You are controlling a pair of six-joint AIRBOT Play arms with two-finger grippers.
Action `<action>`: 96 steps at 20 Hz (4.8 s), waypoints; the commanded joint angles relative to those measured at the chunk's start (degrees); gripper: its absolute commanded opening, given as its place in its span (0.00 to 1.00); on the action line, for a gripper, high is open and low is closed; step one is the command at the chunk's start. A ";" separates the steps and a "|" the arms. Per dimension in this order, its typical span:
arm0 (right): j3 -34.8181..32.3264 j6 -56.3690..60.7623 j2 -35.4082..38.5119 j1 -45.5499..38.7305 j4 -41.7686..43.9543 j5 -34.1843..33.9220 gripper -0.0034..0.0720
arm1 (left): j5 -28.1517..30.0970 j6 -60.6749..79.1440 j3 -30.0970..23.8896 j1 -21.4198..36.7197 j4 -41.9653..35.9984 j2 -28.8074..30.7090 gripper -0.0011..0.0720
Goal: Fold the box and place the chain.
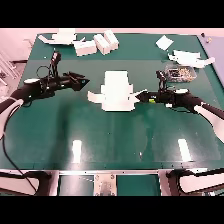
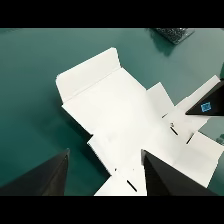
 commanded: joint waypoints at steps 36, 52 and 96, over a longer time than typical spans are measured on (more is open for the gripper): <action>4.61 -1.01 -3.26 0.85 0.00 2.58 0.05 | -4.90 -23.74 30.32 -5.73 22.75 -23.65 0.73; 4.61 -1.05 -3.26 0.83 -0.11 2.58 0.05 | -13.44 -33.79 40.39 -5.99 21.44 -31.87 0.73; 4.68 -4.33 -1.92 -11.43 2.82 3.04 0.54 | -20.72 10.25 39.52 -9.57 15.23 -35.21 0.04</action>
